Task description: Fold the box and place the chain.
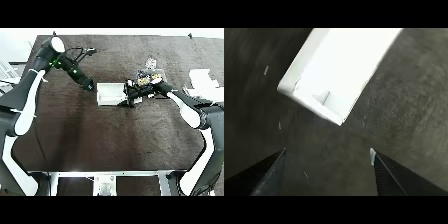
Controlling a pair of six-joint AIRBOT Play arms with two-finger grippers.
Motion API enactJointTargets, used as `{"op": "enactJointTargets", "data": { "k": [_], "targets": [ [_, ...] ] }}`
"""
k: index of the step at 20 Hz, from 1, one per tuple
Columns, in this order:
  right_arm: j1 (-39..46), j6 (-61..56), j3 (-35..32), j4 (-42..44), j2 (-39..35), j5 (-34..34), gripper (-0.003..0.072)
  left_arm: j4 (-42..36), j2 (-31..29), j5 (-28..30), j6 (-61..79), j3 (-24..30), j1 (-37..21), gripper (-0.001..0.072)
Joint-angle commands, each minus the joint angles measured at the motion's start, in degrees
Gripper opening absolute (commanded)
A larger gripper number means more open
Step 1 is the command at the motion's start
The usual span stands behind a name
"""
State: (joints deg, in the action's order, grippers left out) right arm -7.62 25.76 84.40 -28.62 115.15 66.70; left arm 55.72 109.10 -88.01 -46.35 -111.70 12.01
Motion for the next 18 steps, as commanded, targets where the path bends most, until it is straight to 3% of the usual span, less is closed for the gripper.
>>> {"op": "enactJointTargets", "data": {
  "k": [1, 5, 6, 9, 18],
  "targets": [
    [-0.04, -0.02, -0.02, 0.02, -0.02, 0.02, 0.0588, -5.95, -0.22, 8.48, 20.61, 5.7, -3.3, 0.061],
    [-0.07, -0.02, -0.02, 0.02, -0.02, 0.02, 0.0588, -6.86, -0.17, 16.46, 35.23, 13.81, -3.32, 0.0612],
    [-0.04, -0.02, -0.02, 0.02, -0.02, 0.0, 0.0589, -9.25, -0.17, 17.2, 39.43, 15.74, -3.43, 0.072],
    [-0.07, -0.02, -0.02, 0.02, -0.02, 0.02, 0.0589, -13.99, -0.15, 18.62, 48.98, 19.58, -3.43, 0.072],
    [-0.07, -0.02, -0.02, 0.02, -0.02, 0.02, 0.0589, -20.39, 3.21, 15.82, 60.33, 20.76, -3.41, 0.072]
  ]
}}
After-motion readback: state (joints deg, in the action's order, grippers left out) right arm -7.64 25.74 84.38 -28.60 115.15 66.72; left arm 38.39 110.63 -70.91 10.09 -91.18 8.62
